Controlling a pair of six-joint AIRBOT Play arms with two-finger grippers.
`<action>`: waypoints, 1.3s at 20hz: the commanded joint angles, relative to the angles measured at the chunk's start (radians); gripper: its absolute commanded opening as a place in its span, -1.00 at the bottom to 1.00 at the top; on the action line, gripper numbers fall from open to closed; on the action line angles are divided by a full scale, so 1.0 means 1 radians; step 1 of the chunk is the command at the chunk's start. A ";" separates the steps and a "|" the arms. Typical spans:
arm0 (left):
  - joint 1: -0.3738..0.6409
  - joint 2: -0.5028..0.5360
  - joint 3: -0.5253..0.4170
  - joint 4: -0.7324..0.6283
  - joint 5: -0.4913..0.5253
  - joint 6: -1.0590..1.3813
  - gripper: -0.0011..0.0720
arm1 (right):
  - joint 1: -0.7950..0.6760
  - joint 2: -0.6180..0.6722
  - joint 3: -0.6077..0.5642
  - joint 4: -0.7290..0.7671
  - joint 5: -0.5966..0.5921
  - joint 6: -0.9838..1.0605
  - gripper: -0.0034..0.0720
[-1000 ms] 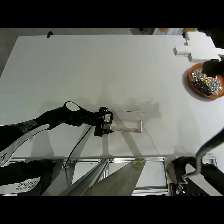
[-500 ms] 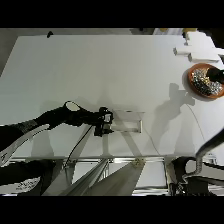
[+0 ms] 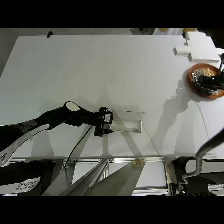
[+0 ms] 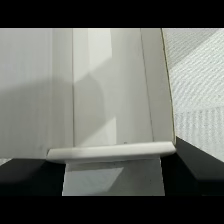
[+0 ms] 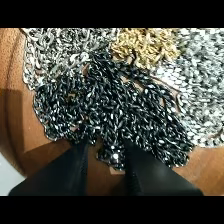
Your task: Fold the box and place the chain.
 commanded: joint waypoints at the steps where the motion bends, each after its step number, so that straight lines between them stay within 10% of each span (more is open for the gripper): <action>1: 0.001 0.000 0.000 0.000 0.000 0.000 -0.60 | -0.001 -0.024 0.001 0.015 -0.021 0.007 -0.45; 9: 0.000 0.000 0.000 0.000 0.000 0.000 -0.60 | -0.001 -0.049 0.001 0.014 -0.027 0.034 -0.46; 15: 0.001 0.000 0.000 0.000 0.000 0.000 -0.60 | 0.006 -0.022 0.001 0.014 -0.017 0.001 -0.88; 26: 0.000 0.000 0.000 0.000 0.000 0.000 -0.60 | 0.058 0.537 0.001 0.092 0.357 -0.137 -0.88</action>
